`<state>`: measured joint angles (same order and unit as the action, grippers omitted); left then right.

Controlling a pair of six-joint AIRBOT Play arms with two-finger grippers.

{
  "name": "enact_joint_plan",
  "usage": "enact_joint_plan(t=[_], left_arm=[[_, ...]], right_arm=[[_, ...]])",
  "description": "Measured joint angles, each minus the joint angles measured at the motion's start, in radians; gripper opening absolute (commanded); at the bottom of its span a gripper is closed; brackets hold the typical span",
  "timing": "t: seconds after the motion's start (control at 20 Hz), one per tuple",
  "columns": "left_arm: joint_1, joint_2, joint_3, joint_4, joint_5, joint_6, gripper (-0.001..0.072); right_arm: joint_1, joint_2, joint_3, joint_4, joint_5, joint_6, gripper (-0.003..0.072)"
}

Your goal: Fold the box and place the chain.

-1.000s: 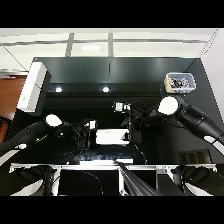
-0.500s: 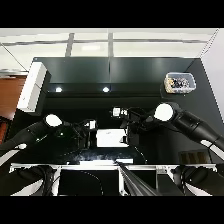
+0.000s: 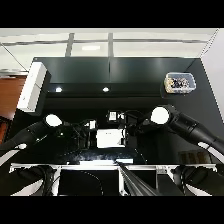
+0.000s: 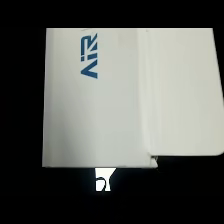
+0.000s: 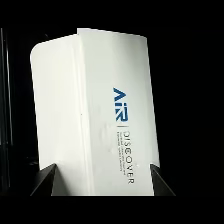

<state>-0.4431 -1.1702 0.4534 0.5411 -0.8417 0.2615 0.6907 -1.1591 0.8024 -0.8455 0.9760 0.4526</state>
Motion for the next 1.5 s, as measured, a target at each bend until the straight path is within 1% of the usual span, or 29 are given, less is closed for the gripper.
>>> enact_joint_plan(t=[0.2,0.45,0.6,0.65,0.85,0.9,0.95,1.05,1.1,1.15,1.2,1.25,1.3,1.5], left_arm=[[0.0,0.0,0.0,0.0,0.0,0.0,0.033],[0.0,0.0,0.0,0.0,0.0,-0.001,0.033],[0.0,0.0,0.0,0.0,0.001,-0.002,0.033],[0.0,0.0,0.0,0.0,0.001,-0.002,0.033],[0.0,0.0,0.0,0.0,0.002,-0.001,0.033],[0.0,0.0,0.0,0.0,0.002,-0.001,0.033],[0.0,0.0,0.0,0.0,0.001,0.0,0.033],[0.0,0.0,0.0,-0.001,0.002,-0.001,0.033],[0.0,0.0,0.0,-0.001,0.002,-0.001,0.033],[0.0,0.0,0.0,0.0,0.002,0.0,0.033],[0.0,0.0,0.0,0.0,0.002,0.0,0.033],[0.0,0.0,0.0,0.0,0.001,0.001,0.033],[0.0,0.0,0.0,0.001,-0.001,0.002,0.033],[0.0,0.0,0.0,0.0,-0.002,0.001,0.033]], right_arm=[[0.009,-0.002,0.0,-0.045,0.008,0.021,0.072],[0.015,-0.004,0.0,-0.104,-0.054,0.079,0.072],[0.016,-0.004,0.0,-0.112,-0.077,0.092,0.072],[0.016,-0.004,0.0,-0.111,-0.083,0.095,0.0686],[0.017,-0.004,0.0,-0.101,-0.093,0.098,0.0686],[0.018,-0.004,0.0,-0.099,-0.094,0.099,0.066],[0.019,-0.004,0.0,-0.096,-0.092,0.099,0.0474],[0.021,-0.004,0.0,-0.085,-0.077,0.101,0.0469],[0.021,-0.004,0.0,-0.082,-0.075,0.102,0.0418],[0.021,-0.004,0.0,-0.079,-0.071,0.101,0.0418],[0.021,-0.004,0.0,-0.077,-0.07,0.101,0.0391],[0.021,-0.004,0.0,-0.076,-0.068,0.101,0.0247],[0.021,-0.004,0.0,-0.075,-0.071,0.101,0.0236],[0.021,-0.004,0.001,-0.07,-0.063,0.1,0.0237]])
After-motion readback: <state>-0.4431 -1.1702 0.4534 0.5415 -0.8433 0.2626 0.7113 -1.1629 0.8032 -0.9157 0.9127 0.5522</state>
